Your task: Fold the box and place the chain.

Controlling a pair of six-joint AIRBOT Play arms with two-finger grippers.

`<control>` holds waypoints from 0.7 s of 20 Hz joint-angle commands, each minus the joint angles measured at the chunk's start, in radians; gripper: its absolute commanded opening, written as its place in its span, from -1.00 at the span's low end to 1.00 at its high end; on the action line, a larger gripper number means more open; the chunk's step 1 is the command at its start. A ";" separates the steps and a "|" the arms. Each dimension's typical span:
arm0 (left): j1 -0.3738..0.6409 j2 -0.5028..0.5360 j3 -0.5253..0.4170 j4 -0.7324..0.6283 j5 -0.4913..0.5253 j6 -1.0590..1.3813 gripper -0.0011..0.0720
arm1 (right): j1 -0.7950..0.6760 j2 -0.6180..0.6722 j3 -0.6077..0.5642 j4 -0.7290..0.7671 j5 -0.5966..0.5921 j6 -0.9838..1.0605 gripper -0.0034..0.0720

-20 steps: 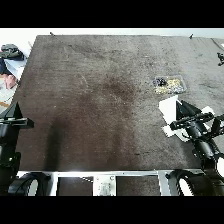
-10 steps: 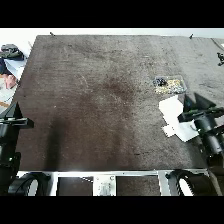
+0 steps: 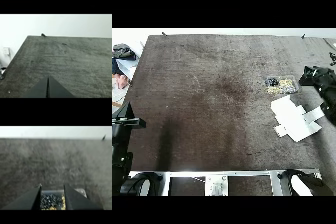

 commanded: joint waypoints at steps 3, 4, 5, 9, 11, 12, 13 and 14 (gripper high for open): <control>-0.001 0.000 0.000 0.000 0.000 0.000 -0.93 | -0.393 -0.386 0.354 -0.597 0.615 0.466 0.54; -0.001 0.000 0.000 0.000 0.000 0.000 -0.93 | -0.423 -0.433 0.427 -0.704 0.690 0.519 0.54; -0.001 0.000 0.000 0.000 0.000 0.000 -0.93 | -0.446 -0.475 0.491 -0.763 0.744 0.527 0.50; -0.001 0.000 0.000 0.000 0.000 0.000 -0.93 | -0.516 -0.648 0.724 -0.887 0.935 0.576 0.49; -0.001 0.000 0.000 0.000 0.000 0.000 -0.93 | -0.520 -0.755 0.841 -0.976 1.077 0.580 0.38; -0.001 0.000 0.000 0.000 0.000 0.000 -0.93 | -0.520 -0.795 0.873 -1.011 1.093 0.601 0.38; -0.001 0.000 0.000 0.000 0.000 0.000 -0.93 | -0.519 -0.829 0.895 -1.045 1.098 0.608 0.38; -0.001 0.000 0.000 0.000 0.000 0.000 -0.93 | -0.519 -0.856 0.909 -1.075 1.098 0.607 0.38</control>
